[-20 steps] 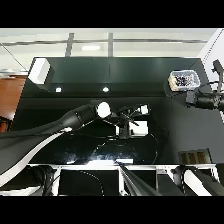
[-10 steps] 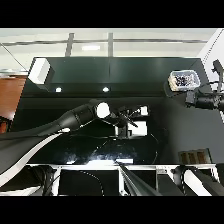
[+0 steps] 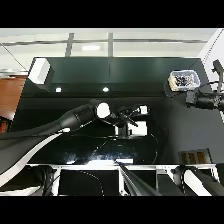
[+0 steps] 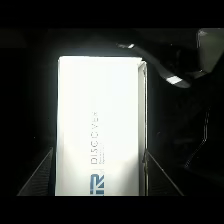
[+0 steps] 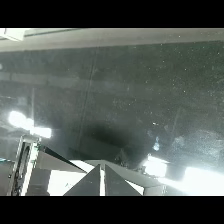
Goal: Fold the box and place the chain.
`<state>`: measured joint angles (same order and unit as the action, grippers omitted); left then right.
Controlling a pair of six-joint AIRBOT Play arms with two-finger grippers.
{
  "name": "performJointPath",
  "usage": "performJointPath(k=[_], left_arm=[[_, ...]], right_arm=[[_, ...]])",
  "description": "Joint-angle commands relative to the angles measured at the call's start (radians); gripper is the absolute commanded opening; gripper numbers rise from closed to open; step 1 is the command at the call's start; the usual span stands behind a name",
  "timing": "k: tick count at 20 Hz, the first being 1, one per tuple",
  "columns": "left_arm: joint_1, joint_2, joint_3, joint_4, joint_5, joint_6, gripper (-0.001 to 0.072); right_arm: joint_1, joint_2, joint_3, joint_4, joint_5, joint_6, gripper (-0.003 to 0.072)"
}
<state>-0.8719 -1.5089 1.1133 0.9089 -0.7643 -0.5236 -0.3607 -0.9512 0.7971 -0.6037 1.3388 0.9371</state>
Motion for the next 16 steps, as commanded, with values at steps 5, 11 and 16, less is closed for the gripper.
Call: performJointPath(k=[5,11,16], left_arm=[[-0.002,-0.017,0.0,0.0,-0.003,-0.031,0.0709],[-0.015,-0.024,0.0,0.0,-0.003,-0.031,0.0709],[0.003,-0.013,0.001,0.006,-0.003,-0.034,0.0709]], right_arm=[[-0.001,0.001,0.0,0.0,0.0,0.0,0.0036],[-0.001,0.001,0.0,0.0,0.0,0.0,0.0036],[-0.001,0.001,0.0,0.0,0.0,0.0,0.0036]])
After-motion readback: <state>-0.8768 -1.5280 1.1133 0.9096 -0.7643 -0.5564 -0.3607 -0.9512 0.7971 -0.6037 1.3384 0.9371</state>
